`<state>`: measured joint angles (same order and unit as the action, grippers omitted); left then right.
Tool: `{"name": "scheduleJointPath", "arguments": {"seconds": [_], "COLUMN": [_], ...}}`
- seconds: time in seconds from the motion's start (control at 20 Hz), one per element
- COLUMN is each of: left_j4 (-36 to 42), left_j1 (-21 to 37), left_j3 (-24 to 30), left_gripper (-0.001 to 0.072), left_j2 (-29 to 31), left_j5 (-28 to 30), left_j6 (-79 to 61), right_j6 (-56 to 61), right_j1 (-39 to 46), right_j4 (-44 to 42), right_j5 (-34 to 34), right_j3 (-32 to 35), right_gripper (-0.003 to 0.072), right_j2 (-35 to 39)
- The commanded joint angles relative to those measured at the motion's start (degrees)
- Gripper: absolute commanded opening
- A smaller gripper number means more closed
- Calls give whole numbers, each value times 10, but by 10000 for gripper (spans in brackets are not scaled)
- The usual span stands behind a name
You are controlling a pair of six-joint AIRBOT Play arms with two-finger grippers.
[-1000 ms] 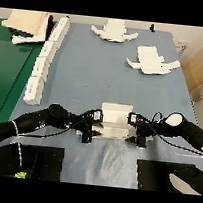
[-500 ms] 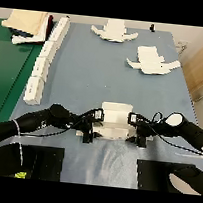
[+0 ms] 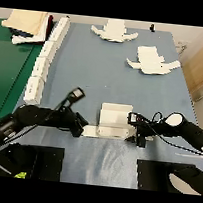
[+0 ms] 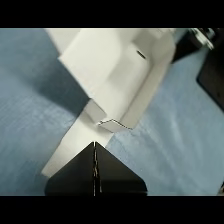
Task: Fold the box.
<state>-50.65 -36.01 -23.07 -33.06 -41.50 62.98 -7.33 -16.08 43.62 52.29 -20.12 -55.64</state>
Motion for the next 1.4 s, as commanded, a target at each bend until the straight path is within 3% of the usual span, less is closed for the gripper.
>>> {"name": "scheduleJointPath", "arguments": {"seconds": [0.0,0.2,0.4,0.6,0.8,1.1,1.35], "left_j4": [-209,-217,-106,39,121,318,378], "left_j1": [57,129,128,128,128,128,127], "left_j3": [3,24,66,68,68,68,68], "left_gripper": [15,15,14,14,14,15,15], "left_j2": [114,97,12,-74,-143,-153,-153], "left_j5": [-29,-129,-79,-11,-22,-72,-103], "left_j6": [473,514,439,323,248,67,-20], "right_j6": [0,0,0,0,0,0,0], "right_j1": [0,0,0,0,0,0,0], "right_j4": [0,0,0,0,0,0,0], "right_j5": [1,1,1,1,1,1,1], "right_j3": [0,0,0,0,0,0,0], "right_gripper": [530,530,530,530,530,530,530], "right_j2": [0,0,0,0,0,0,0]}}
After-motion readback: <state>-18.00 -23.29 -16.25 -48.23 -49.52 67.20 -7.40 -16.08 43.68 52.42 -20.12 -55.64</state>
